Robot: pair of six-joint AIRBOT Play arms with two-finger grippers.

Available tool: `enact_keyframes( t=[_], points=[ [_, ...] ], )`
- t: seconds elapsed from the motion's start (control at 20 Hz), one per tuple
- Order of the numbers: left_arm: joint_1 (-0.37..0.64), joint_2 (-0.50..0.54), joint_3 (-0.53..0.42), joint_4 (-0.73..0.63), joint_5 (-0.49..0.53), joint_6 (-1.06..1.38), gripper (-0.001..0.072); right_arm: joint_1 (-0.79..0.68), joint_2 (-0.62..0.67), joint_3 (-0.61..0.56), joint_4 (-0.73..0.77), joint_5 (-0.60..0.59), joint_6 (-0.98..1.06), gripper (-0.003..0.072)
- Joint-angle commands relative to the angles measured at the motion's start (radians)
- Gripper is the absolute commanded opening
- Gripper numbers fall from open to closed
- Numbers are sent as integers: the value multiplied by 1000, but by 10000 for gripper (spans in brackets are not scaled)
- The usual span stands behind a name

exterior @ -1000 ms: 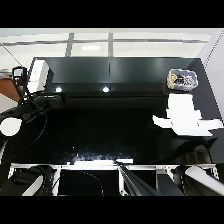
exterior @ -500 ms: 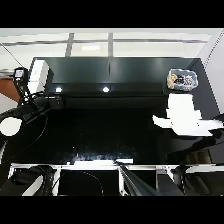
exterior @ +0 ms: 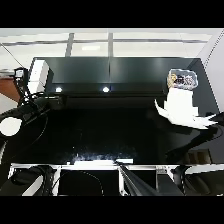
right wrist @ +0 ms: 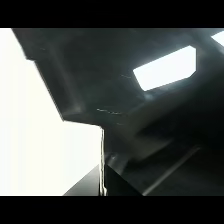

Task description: Fold the box and place the chain.

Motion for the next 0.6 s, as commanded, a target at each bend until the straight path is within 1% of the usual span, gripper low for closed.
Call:
enact_keyframes(
  t=[0.0, 0.1, 0.2, 0.3, 0.4, 0.55],
  points=[
    [0, 0, 1, 0, -22, 0, 705, 34, 42, -1, 128, 51, -43, 28],
    [0, 0, 1, 0, -45, 0, 705, 73, 84, -26, 204, 54, -65, 28],
    [0, 0, 0, -5, -66, 0, 704, 127, 132, -77, 254, 55, -79, 28],
    [0, -1, 0, -22, -69, 0, 704, 197, 192, -154, 257, 54, -80, 29],
    [3, -1, 0, -9, -68, 0, 702, 261, 255, -242, 274, 51, -70, 29],
    [3, -1, 0, 4, -59, 0, 701, 358, 390, -379, 429, 2, -72, 29]
  ],
)
